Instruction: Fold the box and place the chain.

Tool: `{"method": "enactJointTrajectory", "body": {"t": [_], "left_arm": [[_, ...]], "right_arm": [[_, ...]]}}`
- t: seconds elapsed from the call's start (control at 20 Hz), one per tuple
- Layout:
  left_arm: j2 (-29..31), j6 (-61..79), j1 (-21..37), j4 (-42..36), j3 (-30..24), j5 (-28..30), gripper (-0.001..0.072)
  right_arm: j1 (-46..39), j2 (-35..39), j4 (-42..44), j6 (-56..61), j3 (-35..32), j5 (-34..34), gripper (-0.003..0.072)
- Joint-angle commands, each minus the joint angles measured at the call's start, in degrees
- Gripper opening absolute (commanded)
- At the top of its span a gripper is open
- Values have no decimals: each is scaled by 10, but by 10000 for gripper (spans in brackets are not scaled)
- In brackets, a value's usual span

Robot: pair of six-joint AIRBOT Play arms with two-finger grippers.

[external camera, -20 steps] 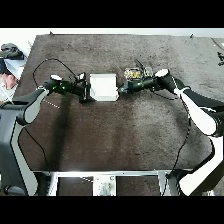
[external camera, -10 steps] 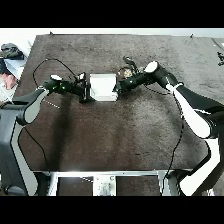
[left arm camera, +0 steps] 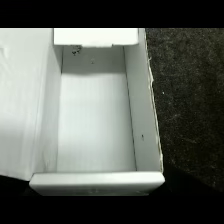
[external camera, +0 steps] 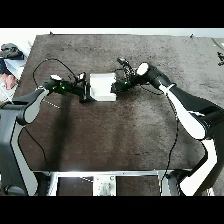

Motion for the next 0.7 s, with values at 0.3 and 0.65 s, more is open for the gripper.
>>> {"method": "enactJointTrajectory", "body": {"t": [0.3, 0.65], "left_arm": [[0, 0, 0, 0, 0, 0, 347], [0, 0, 0, 0, 0, 0, 347]], "right_arm": [[20, -62, -126, 112, 114, 93, 446], [73, -113, -274, 240, 207, 155, 446]]}}
